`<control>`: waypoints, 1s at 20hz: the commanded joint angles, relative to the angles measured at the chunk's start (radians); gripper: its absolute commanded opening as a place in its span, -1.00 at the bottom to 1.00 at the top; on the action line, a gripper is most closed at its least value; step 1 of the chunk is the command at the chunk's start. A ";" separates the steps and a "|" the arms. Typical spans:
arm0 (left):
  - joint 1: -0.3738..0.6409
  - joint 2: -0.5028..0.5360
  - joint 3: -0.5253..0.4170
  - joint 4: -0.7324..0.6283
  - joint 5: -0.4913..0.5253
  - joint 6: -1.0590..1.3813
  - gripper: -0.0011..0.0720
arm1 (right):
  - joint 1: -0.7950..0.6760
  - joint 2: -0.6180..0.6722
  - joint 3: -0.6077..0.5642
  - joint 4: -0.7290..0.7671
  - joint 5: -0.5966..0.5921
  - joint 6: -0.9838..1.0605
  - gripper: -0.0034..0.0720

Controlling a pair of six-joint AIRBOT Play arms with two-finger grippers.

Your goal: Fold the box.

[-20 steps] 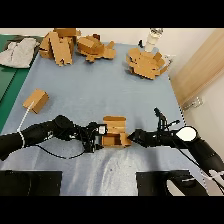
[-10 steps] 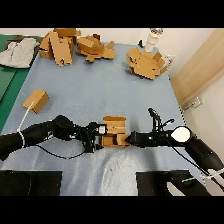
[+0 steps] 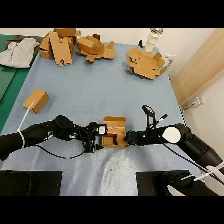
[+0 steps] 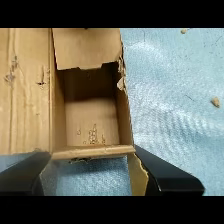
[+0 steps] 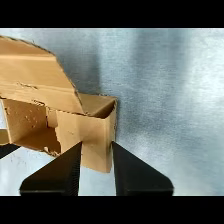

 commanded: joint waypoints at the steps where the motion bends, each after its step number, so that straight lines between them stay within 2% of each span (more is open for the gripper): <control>1: 0.000 0.000 -0.001 0.000 0.000 0.000 0.30 | 0.106 -0.028 0.042 -0.093 -0.010 0.183 -0.07; 5: 0.000 0.000 -0.001 0.000 0.000 0.000 0.30 | 0.172 -0.069 0.121 -0.206 0.085 0.325 -0.07; 11: 0.000 0.000 -0.001 0.000 0.000 0.000 0.30 | 0.241 -0.231 0.237 -0.321 0.209 0.426 -0.07; 14: 0.000 0.000 -0.001 0.000 0.000 0.000 0.30 | 0.271 -0.315 0.317 -0.425 0.347 0.446 -0.07; 20: 0.000 0.000 0.000 0.000 0.000 0.000 0.30 | 0.273 -0.373 0.399 -0.445 0.379 0.445 -0.02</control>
